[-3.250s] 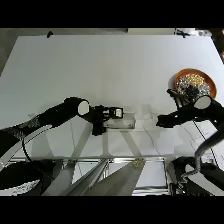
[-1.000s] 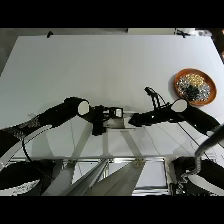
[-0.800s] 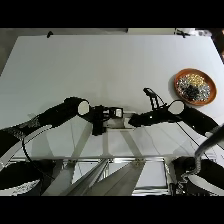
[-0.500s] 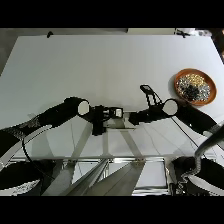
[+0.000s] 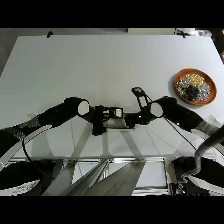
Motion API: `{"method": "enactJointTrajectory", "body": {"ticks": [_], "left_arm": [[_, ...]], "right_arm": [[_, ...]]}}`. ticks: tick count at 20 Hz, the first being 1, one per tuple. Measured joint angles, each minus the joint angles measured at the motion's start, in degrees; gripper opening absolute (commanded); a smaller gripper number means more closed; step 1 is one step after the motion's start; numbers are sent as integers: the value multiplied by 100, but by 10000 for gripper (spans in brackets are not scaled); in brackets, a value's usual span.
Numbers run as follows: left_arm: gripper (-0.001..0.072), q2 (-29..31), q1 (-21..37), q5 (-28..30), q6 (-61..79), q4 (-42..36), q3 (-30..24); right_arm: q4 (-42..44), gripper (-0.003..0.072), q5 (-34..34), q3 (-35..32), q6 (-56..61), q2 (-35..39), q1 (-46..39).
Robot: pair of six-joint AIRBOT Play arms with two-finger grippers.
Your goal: Fold the box and place the chain.
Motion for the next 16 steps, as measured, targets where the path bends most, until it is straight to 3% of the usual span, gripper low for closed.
{"method": "enactJointTrajectory", "body": {"ticks": [12, 13, 15, 16], "left_arm": [[210, 0, 0, -11, 4, 0, 0], [210, 0, 0, -11, 2, 0, 0], [210, 0, 0, -4, -20, -9, 0], [210, -4, -2, 20, -42, -28, 0]], "right_arm": [[-793, 386, 348, 238, 1182, -505, 476], [-802, 352, 367, 240, 1209, -535, 481], [-861, 91, 402, 240, 1272, -575, 483], [-831, 19, 356, 240, 1283, -590, 485]]}}
